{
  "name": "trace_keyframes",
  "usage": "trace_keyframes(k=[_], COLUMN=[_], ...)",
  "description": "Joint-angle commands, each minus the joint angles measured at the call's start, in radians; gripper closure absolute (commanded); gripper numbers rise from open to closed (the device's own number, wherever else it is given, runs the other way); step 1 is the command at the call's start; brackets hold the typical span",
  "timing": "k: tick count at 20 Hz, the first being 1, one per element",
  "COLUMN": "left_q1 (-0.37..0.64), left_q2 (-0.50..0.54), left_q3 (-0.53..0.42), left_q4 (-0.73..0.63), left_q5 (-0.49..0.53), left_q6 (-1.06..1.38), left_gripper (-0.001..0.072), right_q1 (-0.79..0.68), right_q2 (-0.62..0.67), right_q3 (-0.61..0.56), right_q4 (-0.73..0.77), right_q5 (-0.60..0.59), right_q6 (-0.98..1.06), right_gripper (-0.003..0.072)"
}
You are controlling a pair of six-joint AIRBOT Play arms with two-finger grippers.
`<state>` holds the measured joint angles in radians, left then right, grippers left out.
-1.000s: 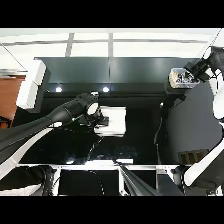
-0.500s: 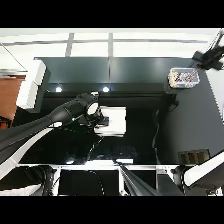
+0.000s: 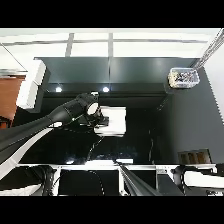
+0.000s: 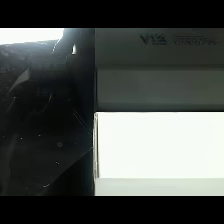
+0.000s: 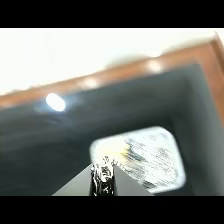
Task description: Fold the box and place the chain.
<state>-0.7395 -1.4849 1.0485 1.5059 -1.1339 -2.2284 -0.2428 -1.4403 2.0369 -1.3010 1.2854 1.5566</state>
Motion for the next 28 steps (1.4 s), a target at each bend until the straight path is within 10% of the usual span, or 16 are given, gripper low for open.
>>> trace_keyframes(k=[1, 17, 28], left_q1=[0.0, 0.0, 0.0], left_q2=[0.001, 0.001, 0.001], left_q3=[0.0, 0.0, 0.0], left_q4=[0.001, 0.0, 0.0], left_q5=[0.0, 0.0, 0.0], left_q6=[0.0, 0.0, 0.0], left_gripper=[0.0679, 0.0678, 0.0678], right_q1=[0.0, 0.299, 0.48], right_q2=[0.164, 0.395, 0.394], right_q3=[-0.06, -0.236, -0.457], right_q4=[0.182, 0.508, 0.599], right_q5=[0.018, 0.372, 0.193], right_q6=[-0.076, -0.241, -0.241], right_gripper=[0.0673, 0.0676, 0.0677])
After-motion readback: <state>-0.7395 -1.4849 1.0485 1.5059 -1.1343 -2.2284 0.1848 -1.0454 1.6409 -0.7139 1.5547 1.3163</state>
